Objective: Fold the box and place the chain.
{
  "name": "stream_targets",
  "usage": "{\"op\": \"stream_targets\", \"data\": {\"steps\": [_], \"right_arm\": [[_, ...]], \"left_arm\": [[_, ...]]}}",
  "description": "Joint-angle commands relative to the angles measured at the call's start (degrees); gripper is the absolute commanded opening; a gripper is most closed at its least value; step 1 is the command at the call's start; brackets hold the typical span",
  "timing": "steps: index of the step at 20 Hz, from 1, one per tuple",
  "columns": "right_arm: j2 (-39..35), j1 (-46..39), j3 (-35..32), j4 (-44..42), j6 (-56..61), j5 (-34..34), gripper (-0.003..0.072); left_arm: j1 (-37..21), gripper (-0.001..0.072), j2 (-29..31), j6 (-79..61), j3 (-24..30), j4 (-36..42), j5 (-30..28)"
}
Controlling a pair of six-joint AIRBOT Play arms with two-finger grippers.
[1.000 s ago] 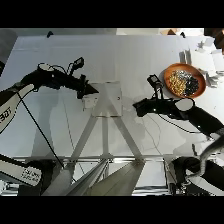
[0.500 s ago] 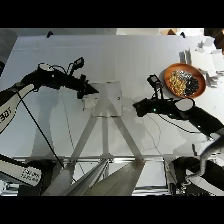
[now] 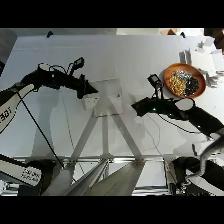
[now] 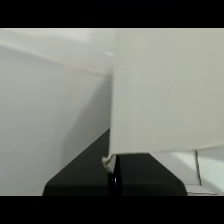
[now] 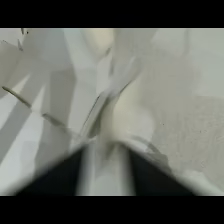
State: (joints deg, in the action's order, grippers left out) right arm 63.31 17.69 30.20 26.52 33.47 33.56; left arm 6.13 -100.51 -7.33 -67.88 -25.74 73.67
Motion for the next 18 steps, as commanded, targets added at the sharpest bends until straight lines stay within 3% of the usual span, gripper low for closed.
{"op": "stream_targets", "data": {"steps": [1,7,9,13,18], "right_arm": [[-1.01,0.02,0.13,-3.28,1.22,-1.01,0.0561],[-10.64,0.02,0.20,1.97,0.98,-15.50,0.0541],[-11.93,0.04,0.20,3.67,0.98,-17.51,0.0540],[-12.00,0.04,0.20,3.65,0.98,-17.66,0.0535],[-12.00,0.04,0.20,3.67,0.96,-18.23,0.0528]], "left_arm": [[0.00,0.0006,0.52,1.42,-0.04,1.40,4.07],[-0.13,0.0002,12.87,1.33,0.44,-15.80,7.19],[0.61,0.0001,12.79,1.07,2.12,-14.80,7.23],[4.50,0.0001,11.41,-4.76,8.09,-10.27,-5.75],[8.92,-0.0001,6.97,-8.87,9.20,-1.84,-14.62]]}}
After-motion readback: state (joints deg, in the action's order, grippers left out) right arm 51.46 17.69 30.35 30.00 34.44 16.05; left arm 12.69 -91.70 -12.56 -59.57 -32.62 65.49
